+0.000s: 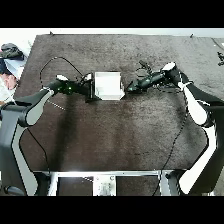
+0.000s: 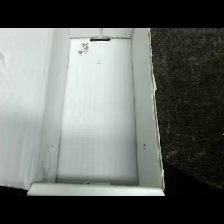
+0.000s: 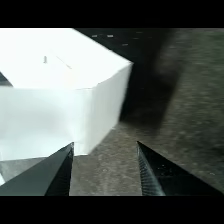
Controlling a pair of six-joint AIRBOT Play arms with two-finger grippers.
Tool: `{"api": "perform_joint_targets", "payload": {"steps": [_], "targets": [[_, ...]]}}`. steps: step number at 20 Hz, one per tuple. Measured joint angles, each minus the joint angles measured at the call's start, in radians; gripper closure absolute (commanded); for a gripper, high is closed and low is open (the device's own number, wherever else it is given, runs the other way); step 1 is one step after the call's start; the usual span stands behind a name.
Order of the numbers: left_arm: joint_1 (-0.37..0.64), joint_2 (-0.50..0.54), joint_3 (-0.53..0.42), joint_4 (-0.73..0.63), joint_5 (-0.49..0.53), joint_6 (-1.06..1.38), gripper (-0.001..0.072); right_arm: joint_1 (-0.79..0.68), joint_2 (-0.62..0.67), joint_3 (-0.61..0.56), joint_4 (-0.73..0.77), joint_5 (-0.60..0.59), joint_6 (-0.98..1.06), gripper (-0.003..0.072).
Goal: Fold the box and place the chain.
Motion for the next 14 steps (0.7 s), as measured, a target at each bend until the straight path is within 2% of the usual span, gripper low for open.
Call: {"api": "perform_joint_targets", "payload": {"steps": [14], "targets": [[0.000, 0.000, 0.000, 0.000, 0.000, 0.000, 0.0238, 0.109, 0.039, 0.005, -0.038, -0.077, 0.037, 0.0248]]}}
